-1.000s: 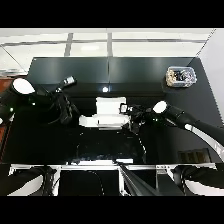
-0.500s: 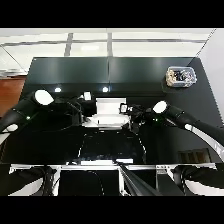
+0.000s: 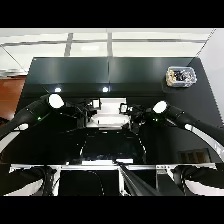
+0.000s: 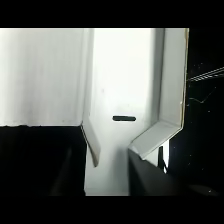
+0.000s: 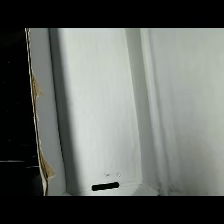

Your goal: Fold the box and place the chain.

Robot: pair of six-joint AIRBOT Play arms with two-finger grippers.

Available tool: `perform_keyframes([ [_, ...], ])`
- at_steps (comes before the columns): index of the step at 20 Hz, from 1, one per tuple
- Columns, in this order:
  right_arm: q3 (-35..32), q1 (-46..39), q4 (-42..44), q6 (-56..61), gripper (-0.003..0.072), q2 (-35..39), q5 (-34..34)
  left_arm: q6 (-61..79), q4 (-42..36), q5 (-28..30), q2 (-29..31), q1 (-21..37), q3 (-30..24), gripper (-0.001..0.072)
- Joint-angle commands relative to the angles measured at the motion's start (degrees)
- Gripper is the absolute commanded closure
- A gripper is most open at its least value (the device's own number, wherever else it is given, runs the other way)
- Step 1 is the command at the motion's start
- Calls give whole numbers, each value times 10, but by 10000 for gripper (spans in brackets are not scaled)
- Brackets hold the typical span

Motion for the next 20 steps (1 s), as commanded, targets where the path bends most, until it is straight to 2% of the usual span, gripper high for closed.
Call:
perform_keyframes([
  [1,0,0,0,0,349,0,0,0,-68,-33,-3,0,0,378],
  [4,0,0,0,0,350,0,0,0,-98,-42,-14,2,-1,383],
  [6,0,0,0,0,349,0,0,0,-98,-42,-21,2,-1,474],
  [7,0,0,0,0,349,0,0,0,-98,-41,-21,2,-1,483],
  [9,0,0,0,0,350,0,0,0,-111,-36,-21,2,-1,483],
  [13,0,0,0,0,349,0,0,3,-191,-32,-38,-1,-1,482],
  [17,0,0,0,0,349,0,0,5,-180,-18,-43,1,-1,494],
  [18,0,0,0,0,350,0,0,4,-168,-21,-43,1,-1,583],
  [19,0,0,0,0,349,0,0,4,-159,-26,-43,0,-1,634],
  [20,0,0,0,0,350,0,0,1,-155,-27,-43,-1,-1,622],
])
